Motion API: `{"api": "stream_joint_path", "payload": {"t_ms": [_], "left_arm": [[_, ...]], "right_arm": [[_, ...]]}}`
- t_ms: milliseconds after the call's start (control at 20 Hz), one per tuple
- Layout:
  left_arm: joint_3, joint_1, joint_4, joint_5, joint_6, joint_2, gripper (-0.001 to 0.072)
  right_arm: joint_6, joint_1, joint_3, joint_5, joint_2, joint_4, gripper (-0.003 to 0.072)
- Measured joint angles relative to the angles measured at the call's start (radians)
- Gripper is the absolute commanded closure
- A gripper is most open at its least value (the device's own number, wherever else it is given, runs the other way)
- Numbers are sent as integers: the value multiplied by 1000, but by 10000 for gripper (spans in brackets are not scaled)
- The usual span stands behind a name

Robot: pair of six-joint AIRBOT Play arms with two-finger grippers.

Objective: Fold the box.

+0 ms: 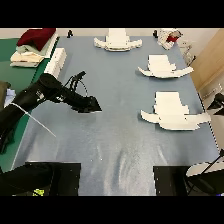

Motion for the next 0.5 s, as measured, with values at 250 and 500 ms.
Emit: {"api": "stream_joint_path", "payload": {"t_ms": [250, 500], "left_arm": [[0, 0, -45, -13, 0, 0, 228], [0, 0, -60, -23, 6, 0, 493]], "right_arm": [[-150, -47, 1, -108, -90, 103, 342], [-243, -5, 1, -195, -127, 202, 681]]}}
